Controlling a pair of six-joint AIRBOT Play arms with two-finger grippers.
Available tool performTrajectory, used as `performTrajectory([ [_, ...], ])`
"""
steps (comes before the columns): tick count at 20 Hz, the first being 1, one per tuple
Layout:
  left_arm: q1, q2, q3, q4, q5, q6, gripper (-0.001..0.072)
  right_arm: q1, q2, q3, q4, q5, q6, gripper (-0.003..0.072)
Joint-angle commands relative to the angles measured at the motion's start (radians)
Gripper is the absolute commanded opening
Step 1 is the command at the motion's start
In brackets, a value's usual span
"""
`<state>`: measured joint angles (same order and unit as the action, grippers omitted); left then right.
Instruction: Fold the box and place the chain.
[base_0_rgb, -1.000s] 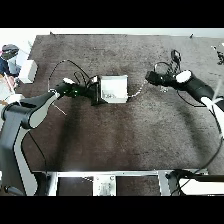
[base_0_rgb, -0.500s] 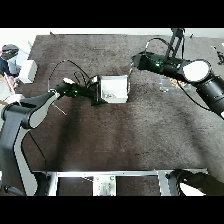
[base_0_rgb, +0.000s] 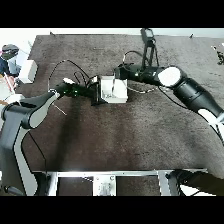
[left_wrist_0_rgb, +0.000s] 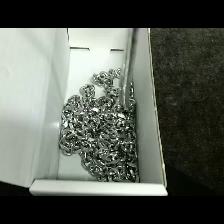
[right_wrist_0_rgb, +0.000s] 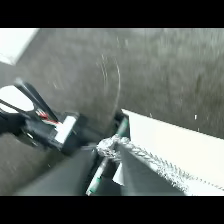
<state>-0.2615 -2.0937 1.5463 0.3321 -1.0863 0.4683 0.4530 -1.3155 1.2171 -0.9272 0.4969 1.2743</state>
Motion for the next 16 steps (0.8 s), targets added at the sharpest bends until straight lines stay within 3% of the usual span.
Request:
performTrajectory([
  [1,0.000,0.000,0.000,0.000,0.000,0.000,0.0285,-0.014,-0.052,0.000,-0.093,0.035,0.015,0.0282],
  [3,0.000,0.000,0.000,0.000,0.000,0.000,0.0285,-0.077,-0.046,-0.021,-0.178,0.047,0.071,0.0283],
  [9,0.000,0.000,0.000,0.000,0.000,0.000,0.0285,-0.412,-0.039,-0.214,-0.184,0.061,0.151,0.0285],
  [10,0.000,0.000,0.000,0.000,0.000,0.000,0.0285,-0.466,-0.060,-0.241,-0.184,0.045,0.172,0.0287],
  [12,0.000,0.000,0.000,0.000,0.000,0.000,0.0285,-0.534,-0.116,-0.262,-0.180,-0.004,0.197,0.0387],
  [16,0.000,0.000,0.000,0.000,0.000,0.000,0.0285,-0.560,-0.243,-0.235,-0.100,-0.121,0.196,0.0386],
])
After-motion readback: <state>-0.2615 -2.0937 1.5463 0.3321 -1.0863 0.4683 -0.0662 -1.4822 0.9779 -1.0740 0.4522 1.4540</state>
